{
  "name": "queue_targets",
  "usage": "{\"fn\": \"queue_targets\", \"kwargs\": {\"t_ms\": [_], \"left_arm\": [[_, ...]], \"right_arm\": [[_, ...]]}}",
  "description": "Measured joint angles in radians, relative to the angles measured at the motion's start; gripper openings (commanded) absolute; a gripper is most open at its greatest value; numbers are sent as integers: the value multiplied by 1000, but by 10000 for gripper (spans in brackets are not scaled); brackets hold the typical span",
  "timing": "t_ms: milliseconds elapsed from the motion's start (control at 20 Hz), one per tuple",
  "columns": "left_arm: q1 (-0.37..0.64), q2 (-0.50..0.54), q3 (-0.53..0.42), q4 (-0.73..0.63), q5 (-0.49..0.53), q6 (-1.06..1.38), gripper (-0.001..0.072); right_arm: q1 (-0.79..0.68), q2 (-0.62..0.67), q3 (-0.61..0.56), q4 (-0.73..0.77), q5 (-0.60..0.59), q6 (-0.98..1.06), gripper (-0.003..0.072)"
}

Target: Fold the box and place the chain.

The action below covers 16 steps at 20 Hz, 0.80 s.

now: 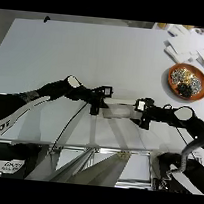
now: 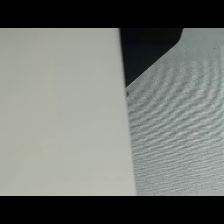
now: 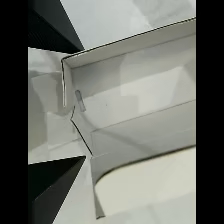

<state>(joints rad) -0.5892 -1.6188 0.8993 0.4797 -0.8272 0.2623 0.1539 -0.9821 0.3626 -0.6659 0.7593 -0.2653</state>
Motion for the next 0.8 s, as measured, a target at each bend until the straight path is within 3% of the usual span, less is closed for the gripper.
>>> {"fn": "queue_targets", "kwargs": {"t_ms": [350,800], "left_arm": [[0,0,0,0,0,0,9],[0,0,0,1,0,1,9]], "right_arm": [[-50,-177,70,64,108,-150,663],[-16,-264,87,92,139,-187,635]]}}
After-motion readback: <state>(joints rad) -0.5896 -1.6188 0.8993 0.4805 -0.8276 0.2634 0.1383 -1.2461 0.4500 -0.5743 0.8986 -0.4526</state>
